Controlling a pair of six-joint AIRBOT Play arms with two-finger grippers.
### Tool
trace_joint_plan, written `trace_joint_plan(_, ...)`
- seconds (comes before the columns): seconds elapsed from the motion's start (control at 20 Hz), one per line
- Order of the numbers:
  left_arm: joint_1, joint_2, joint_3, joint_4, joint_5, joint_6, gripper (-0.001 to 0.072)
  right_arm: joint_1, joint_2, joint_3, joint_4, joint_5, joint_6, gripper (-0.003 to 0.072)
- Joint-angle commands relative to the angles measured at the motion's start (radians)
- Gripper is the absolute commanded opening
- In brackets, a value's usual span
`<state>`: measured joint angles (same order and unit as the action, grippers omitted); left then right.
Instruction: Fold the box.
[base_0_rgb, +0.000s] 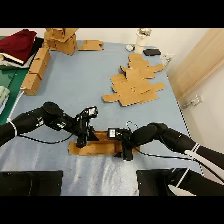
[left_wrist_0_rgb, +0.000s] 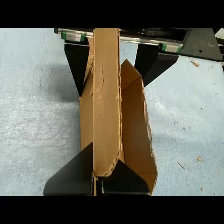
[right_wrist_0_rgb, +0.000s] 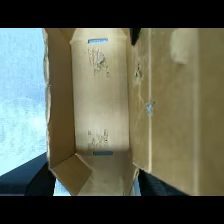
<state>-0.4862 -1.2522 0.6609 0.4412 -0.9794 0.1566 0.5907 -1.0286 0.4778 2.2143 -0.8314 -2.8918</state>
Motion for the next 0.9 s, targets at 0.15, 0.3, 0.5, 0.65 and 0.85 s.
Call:
trace_joint_plan(0.15, 0.000, 0.000, 0.000, 0.000, 0.000, 0.000, 0.0012, 0.000, -0.018, 0.001, 0.011, 0.027, 0.000, 0.0712)
trace_joint_plan(0.3, 0.000, 0.000, 0.000, 0.000, 0.000, 0.000, 0.0012, 0.001, -0.018, 0.001, 0.011, 0.029, 0.000, 0.0617)
trace_joint_plan(0.5, 0.000, 0.000, 0.000, 0.000, 0.000, 0.000, 0.0012, 0.004, -0.024, 0.001, 0.009, 0.029, 0.000, 0.0569)
trace_joint_plan(0.65, 0.000, 0.000, 0.000, 0.000, 0.001, 0.000, 0.0012, 0.004, -0.037, 0.001, 0.011, 0.027, 0.000, 0.0561)
trace_joint_plan(0.85, 0.000, 0.000, 0.000, 0.000, 0.000, 0.000, 0.0012, 0.004, -0.038, 0.001, 0.011, 0.020, 0.000, 0.0493)
